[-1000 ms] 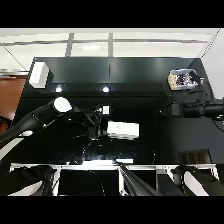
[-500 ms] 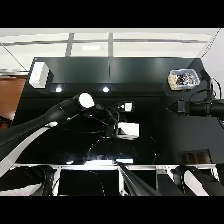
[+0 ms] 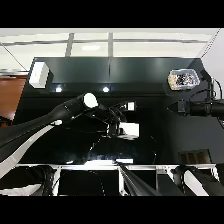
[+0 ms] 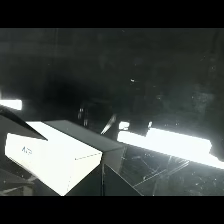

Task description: Fold the box and place the chain.

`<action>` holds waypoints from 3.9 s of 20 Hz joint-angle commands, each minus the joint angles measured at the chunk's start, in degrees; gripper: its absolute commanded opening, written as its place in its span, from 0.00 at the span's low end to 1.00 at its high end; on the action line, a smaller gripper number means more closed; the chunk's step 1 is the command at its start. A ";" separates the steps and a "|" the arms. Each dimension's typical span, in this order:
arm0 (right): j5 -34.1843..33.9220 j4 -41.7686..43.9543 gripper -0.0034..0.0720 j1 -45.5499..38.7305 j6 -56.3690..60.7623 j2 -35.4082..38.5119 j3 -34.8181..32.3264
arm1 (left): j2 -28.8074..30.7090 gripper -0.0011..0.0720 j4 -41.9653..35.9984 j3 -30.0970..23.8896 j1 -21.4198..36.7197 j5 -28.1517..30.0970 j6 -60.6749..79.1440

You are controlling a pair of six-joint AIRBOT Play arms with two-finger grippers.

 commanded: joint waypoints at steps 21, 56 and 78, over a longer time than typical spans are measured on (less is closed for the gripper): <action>-1.25 -0.07 0.06 -0.02 0.24 0.04 0.04 | -3.48 1.00 12.41 0.04 -6.19 6.45 -8.39; -3.89 -0.04 0.06 0.09 2.34 0.02 0.07 | 3.37 0.42 32.94 0.59 66.23 8.59 -52.68; 8.66 -6.36 0.06 0.22 0.57 5.51 19.06 | 8.04 0.04 33.20 34.49 60.11 -25.59 -70.69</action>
